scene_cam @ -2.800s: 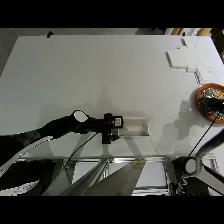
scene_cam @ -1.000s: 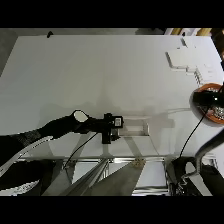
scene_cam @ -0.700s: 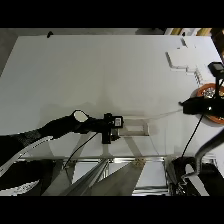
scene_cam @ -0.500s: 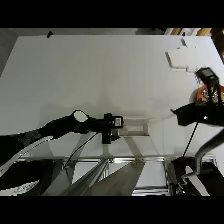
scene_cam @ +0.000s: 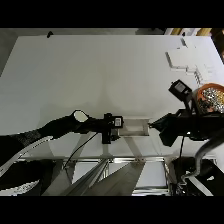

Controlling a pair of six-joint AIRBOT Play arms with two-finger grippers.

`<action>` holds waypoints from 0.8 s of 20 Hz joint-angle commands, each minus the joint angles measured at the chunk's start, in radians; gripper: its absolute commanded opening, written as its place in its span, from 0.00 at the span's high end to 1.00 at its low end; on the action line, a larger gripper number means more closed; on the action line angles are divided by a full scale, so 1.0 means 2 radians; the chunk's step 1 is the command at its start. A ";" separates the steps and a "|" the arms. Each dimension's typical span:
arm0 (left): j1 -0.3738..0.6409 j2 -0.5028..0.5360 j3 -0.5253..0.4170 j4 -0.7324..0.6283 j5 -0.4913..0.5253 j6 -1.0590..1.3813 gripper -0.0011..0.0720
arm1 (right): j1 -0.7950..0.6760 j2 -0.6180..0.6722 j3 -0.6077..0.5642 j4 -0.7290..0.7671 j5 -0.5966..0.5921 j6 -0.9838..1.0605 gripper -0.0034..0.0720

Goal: Fold the box and place the chain.

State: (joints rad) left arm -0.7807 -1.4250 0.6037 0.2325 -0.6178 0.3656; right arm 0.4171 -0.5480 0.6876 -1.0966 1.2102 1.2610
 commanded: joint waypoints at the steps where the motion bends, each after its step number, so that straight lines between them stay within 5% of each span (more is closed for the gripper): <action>1: 0.000 0.000 0.000 0.000 0.000 0.000 0.51 | 0.042 -0.002 -0.038 0.026 -0.086 -0.021 0.93; 14: 0.000 0.000 0.000 0.000 0.000 0.000 0.51 | 0.134 -0.121 -0.103 0.042 -0.192 -0.074 0.93; 16: 0.000 0.000 0.000 0.000 0.000 0.000 0.51 | 0.136 -0.124 -0.103 0.043 -0.190 -0.082 0.85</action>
State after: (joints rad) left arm -0.7807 -1.4250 0.6037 0.2321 -0.6178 0.3660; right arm 0.6685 -0.7647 0.4870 -1.0149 0.8539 1.1187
